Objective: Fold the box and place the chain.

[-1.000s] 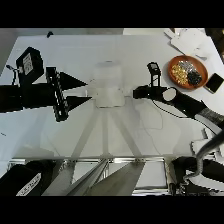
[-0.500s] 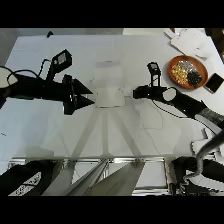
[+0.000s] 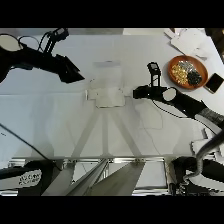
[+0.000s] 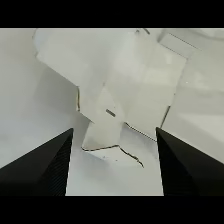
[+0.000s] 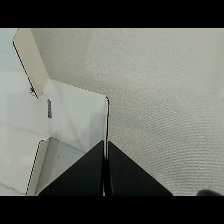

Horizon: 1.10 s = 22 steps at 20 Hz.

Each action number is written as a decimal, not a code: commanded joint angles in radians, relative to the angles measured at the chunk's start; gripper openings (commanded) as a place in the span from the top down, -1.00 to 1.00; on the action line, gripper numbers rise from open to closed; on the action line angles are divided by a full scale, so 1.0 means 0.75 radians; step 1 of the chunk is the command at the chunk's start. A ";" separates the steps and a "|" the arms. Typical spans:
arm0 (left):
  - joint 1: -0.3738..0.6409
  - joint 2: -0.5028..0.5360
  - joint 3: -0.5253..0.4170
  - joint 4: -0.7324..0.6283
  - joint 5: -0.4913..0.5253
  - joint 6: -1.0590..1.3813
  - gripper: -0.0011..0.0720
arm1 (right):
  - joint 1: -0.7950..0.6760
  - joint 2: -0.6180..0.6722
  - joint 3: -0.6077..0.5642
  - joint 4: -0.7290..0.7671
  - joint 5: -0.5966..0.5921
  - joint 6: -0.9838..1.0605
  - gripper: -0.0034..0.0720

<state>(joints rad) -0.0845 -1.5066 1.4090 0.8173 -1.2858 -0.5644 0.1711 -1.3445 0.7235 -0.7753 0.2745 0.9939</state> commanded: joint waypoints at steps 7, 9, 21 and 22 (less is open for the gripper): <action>-0.065 -0.580 0.462 -0.082 -0.036 -0.242 -0.62 | 0.002 0.000 0.000 0.001 0.001 0.001 0.88; -0.084 -0.614 0.469 -0.081 -0.025 -0.242 -0.61 | 0.002 0.000 0.000 0.001 0.001 0.001 0.88; -0.168 -0.631 0.470 -0.078 -0.159 0.002 -0.56 | 0.002 0.000 0.000 0.001 0.001 0.001 0.88; -0.172 -0.631 0.470 -0.059 -0.157 0.032 -0.50 | 0.002 0.000 0.000 0.001 0.001 0.001 0.88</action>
